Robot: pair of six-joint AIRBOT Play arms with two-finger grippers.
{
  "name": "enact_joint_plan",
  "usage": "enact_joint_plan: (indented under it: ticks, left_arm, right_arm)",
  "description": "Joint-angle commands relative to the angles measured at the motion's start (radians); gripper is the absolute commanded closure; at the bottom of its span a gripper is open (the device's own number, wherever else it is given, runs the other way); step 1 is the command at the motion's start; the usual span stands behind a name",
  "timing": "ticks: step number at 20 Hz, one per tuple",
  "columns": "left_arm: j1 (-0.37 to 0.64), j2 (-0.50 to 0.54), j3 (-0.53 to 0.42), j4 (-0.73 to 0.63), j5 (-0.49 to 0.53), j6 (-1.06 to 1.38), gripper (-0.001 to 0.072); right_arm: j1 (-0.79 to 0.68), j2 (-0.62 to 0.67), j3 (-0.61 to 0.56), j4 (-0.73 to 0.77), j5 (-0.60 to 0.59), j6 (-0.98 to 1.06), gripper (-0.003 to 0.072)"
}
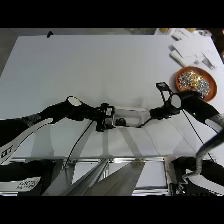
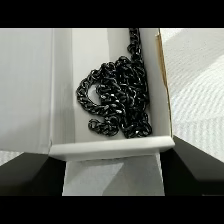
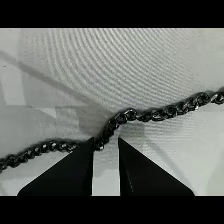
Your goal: Fold the box and place the chain.
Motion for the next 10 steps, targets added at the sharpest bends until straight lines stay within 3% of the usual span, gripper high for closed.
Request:
enact_joint_plan:
  ticks: [1,7,10]
  left_arm:
    - [0.000,0.000,0.000,0.000,0.000,0.000,0.0640]
    - [0.000,0.000,0.000,0.000,0.000,0.000,0.0640]
    - [0.000,0.000,0.000,0.000,0.000,0.000,0.0640]
  right_arm:
    - [0.000,-0.023,-0.002,0.005,-0.001,-0.002,0.0675]
    - [0.000,0.114,-0.002,0.014,0.079,-0.085,0.0673]
    - [0.000,0.277,-0.002,0.172,0.103,-0.166,0.0673]
